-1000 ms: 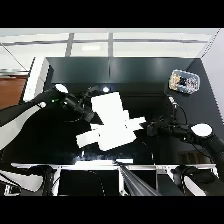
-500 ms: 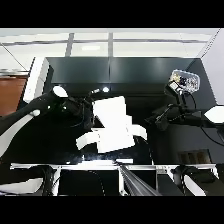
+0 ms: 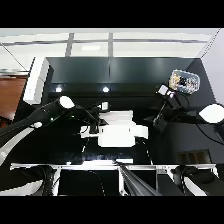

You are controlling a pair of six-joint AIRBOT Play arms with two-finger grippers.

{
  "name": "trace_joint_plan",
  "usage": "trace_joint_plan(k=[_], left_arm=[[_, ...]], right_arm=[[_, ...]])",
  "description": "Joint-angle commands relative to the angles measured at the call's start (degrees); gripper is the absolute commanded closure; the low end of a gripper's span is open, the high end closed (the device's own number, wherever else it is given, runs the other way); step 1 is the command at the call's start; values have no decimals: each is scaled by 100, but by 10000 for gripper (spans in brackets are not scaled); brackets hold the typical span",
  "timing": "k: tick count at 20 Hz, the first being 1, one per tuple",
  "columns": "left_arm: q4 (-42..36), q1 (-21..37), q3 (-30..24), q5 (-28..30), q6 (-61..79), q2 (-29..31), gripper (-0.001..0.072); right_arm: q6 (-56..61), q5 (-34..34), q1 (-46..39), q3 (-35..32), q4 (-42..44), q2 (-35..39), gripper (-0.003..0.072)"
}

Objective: Fold the box and place the chain.

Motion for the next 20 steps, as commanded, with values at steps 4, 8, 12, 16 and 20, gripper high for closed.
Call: trace_joint_plan(k=[4,8,12,16,20], left_arm=[[476,-50,-22,214,175,-205,683],[503,-52,-22,208,173,-205,683],[503,-50,-22,210,175,-205,683],[503,-52,-22,212,175,-205,683],[501,-52,-22,212,175,-205,682]], right_arm=[[-1021,-297,870,-125,20,-645,63],[-1045,-376,953,-356,15,-979,63],[-1373,-50,953,-651,22,-1047,63],[-1626,114,968,-831,374,-1049,63],[-1733,-444,1410,-1145,903,-1056,63]])
